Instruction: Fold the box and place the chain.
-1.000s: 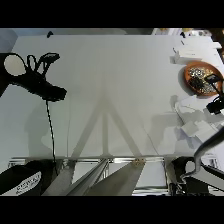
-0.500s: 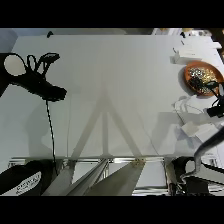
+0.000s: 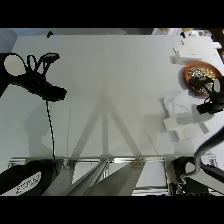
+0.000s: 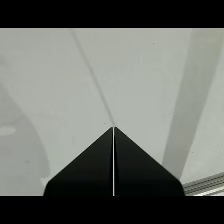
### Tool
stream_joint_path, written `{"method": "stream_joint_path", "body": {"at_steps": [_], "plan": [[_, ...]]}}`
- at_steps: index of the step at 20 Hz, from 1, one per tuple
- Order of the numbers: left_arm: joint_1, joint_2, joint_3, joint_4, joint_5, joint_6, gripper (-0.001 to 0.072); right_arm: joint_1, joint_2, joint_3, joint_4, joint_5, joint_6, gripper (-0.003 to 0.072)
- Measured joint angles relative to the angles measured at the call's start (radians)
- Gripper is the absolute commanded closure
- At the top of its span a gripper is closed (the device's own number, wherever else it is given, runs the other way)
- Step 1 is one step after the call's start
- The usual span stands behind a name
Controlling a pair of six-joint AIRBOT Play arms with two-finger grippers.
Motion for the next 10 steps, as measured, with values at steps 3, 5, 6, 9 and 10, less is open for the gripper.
{"method": "stream_joint_path", "body": {"at_steps": [3, 5, 6, 9, 10], "plan": [[0.000, 0.000, 0.000, 0.000, 0.000, 0.000, 0.0701, 0.108, 0.163, -0.068, 0.245, -0.058, -0.005, 0.0672], [0.000, 0.000, 0.000, 0.000, 0.000, 0.000, 0.0701, 0.199, 0.282, -0.150, 0.397, -0.117, 0.008, 0.0671], [0.000, 0.000, 0.000, 0.000, 0.000, 0.000, 0.0701, 0.253, 0.344, -0.197, 0.464, -0.152, 0.027, 0.0671], [0.000, 0.000, 0.000, 0.000, 0.000, 0.000, 0.0701, 0.414, 0.493, -0.324, 0.568, -0.263, 0.129, 0.0671], [0.000, 0.000, 0.000, 0.000, 0.002, 0.000, 0.0702, 0.467, 0.530, -0.361, 0.585, -0.296, 0.172, 0.0671]]}}
